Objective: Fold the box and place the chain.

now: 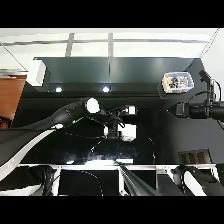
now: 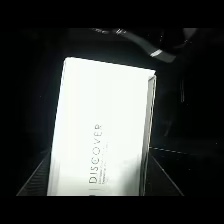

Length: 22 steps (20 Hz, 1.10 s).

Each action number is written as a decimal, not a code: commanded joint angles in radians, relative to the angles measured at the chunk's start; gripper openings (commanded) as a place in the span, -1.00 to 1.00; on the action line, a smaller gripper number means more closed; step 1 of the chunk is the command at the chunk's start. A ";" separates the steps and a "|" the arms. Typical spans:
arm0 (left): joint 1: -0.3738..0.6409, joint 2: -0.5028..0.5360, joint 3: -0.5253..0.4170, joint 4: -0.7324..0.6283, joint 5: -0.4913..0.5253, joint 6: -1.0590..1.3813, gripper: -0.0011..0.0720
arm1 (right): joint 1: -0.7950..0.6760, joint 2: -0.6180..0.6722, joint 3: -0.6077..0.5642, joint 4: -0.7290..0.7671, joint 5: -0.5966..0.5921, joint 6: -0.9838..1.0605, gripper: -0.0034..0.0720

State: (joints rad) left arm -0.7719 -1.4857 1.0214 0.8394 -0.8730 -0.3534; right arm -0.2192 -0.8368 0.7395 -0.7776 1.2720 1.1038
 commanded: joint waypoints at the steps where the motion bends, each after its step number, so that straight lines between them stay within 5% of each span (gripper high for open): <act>1: -0.024 -0.011 -0.001 0.087 0.055 -0.037 0.98 | -0.001 0.001 0.000 0.000 0.000 0.000 -0.86; 7: -0.057 -0.029 -0.001 0.183 0.078 -0.074 0.95 | -0.001 0.001 0.000 0.000 -0.001 0.000 -0.86; 8: -0.057 -0.027 -0.001 0.186 0.077 -0.076 0.75 | -0.001 0.001 0.000 0.000 -0.001 0.000 -0.86; 9: -0.057 -0.019 -0.001 0.205 0.076 -0.105 0.17 | -0.001 0.001 0.000 0.000 -0.001 0.000 -0.86; 10: -0.053 -0.003 -0.001 0.240 0.074 -0.146 -0.18 | -0.001 0.001 0.000 0.000 -0.001 0.000 -0.86; 13: 0.015 0.068 -0.001 0.393 0.024 -0.362 -0.19 | -0.001 0.001 0.000 0.000 -0.001 0.000 -0.86; 17: 0.278 0.153 -0.001 0.644 -0.139 -0.748 -0.19 | -0.001 0.001 0.000 0.001 -0.005 0.000 -0.86; 22: 0.766 0.172 -0.001 0.667 -0.291 -0.977 -0.18 | -0.001 0.001 0.000 0.001 -0.029 0.000 -0.86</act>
